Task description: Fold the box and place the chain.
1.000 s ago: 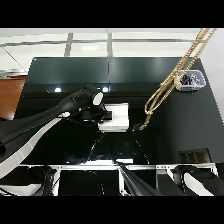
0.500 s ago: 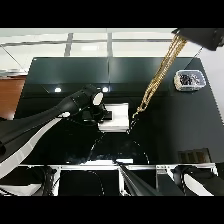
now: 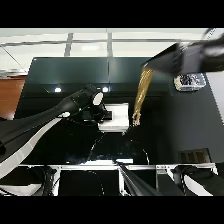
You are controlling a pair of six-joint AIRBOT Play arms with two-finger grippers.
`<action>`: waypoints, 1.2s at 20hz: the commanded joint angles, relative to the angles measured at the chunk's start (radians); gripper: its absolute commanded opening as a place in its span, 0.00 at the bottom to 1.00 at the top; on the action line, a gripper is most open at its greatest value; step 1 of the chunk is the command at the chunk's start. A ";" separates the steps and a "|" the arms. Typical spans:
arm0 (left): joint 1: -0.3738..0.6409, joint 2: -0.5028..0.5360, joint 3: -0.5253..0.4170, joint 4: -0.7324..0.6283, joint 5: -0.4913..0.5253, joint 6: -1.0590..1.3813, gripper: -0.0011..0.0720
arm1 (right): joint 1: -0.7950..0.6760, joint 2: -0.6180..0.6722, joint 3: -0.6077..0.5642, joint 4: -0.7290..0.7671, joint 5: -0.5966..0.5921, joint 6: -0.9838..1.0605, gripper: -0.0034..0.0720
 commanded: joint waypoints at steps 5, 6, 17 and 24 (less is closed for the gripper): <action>0.000 0.000 0.001 0.000 0.004 0.000 0.05 | 0.087 -0.001 -0.341 0.046 -0.117 -0.035 0.05; 0.000 0.000 0.001 0.000 0.004 0.000 0.05 | 0.101 -0.001 -0.401 0.058 -0.158 -0.036 0.05; 0.000 0.000 0.001 0.000 0.004 0.000 0.05 | 0.163 -0.126 -0.576 0.021 -0.353 -0.035 0.39; 0.000 0.000 0.001 0.000 0.006 0.000 0.05 | -0.288 -0.077 -0.537 -0.275 0.090 -0.122 0.64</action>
